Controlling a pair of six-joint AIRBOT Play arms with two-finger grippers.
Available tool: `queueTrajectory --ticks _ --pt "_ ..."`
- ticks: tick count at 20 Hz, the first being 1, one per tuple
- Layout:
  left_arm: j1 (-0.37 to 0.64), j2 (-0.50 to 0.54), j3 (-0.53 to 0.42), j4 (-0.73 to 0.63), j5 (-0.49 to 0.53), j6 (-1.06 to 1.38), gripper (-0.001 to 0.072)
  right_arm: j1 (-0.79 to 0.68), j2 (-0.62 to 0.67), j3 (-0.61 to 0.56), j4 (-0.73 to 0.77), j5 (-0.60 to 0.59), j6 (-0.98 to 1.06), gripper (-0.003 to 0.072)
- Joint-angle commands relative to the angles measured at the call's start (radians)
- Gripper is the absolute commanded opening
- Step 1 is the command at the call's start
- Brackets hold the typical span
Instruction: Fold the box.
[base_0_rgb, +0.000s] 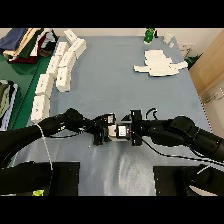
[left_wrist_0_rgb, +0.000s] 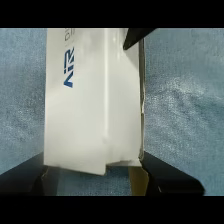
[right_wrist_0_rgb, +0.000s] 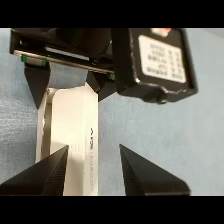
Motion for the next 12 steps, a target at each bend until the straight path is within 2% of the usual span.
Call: queueTrajectory --ticks 1,3,5,9,11,12 --pt "0.001 0.0 0.0 0.0 -0.001 0.001 0.0472 0.0 0.008 0.0 -0.007 0.009 0.001 0.0505" --pt "0.001 0.0 0.0 0.0 0.0 0.001 0.0471 0.0 0.003 0.0 -0.006 0.008 0.002 0.0497" --pt "0.001 0.0 0.0 0.0 -0.001 0.001 0.0471 0.0 -0.011 0.0 -0.006 0.008 0.012 0.0338" --pt "0.001 0.0 0.0 0.0 -0.001 0.001 0.0472 0.0 -0.032 0.0 0.001 0.001 0.013 0.033" --pt "0.001 0.0 0.0 0.0 0.0 0.001 0.0472 0.0 -0.032 0.0 0.002 -0.01 0.013 0.0209" --pt "0.001 0.0 0.0 0.0 0.0 0.001 0.0471 0.0 -0.032 0.0 0.005 -0.017 0.013 0.0209"
